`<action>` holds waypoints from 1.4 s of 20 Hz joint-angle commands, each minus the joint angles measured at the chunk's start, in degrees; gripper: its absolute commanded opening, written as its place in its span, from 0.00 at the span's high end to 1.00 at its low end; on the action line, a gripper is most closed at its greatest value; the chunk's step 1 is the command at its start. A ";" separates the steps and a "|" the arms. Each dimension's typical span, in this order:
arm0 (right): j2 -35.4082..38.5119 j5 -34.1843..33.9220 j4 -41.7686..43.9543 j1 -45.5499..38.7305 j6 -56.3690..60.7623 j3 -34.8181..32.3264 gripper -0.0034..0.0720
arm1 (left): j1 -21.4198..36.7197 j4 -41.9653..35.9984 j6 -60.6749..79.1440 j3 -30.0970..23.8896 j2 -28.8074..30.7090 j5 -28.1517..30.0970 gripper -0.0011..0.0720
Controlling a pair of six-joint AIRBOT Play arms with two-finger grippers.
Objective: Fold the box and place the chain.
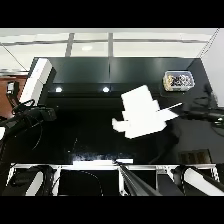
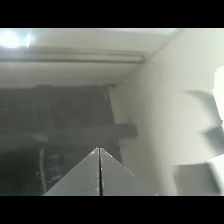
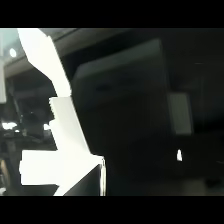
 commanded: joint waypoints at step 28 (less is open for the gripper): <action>20.79 -39.50 25.05 42.75 -15.93 -19.37 0.93 | -16.55 -27.39 34.16 27.67 -63.14 -34.29 0.19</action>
